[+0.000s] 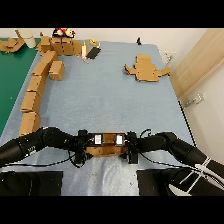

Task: Fold the box.

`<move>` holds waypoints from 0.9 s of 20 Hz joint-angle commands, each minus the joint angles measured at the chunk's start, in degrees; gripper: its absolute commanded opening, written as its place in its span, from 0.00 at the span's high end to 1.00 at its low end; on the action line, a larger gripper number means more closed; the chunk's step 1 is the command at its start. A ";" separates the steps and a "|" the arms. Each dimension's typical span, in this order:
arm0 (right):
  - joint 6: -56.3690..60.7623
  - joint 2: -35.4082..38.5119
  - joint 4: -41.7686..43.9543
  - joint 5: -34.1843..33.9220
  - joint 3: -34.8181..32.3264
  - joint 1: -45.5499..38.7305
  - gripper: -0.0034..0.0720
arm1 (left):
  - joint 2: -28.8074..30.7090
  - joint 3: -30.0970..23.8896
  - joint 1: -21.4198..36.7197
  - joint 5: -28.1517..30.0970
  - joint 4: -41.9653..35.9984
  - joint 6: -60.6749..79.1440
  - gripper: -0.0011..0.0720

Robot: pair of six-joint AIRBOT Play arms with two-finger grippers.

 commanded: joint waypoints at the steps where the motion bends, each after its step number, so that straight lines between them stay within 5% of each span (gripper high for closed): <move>1: 0.02 0.00 0.02 0.04 0.00 -0.02 0.41 | -0.02 -0.02 0.07 -1.05 1.16 1.05 0.25; 10: 0.00 0.00 0.02 0.04 0.00 -0.02 0.41 | -0.04 -0.04 -1.84 -0.74 -2.49 -0.44 0.26; 13: 0.00 0.00 0.02 0.04 0.00 -0.02 0.41 | -0.35 -0.02 -1.88 1.22 -2.62 -0.22 0.50; 18: 0.00 0.00 0.02 0.04 0.00 -0.02 0.41 | -0.37 -0.02 -1.88 1.55 -3.04 -0.20 0.50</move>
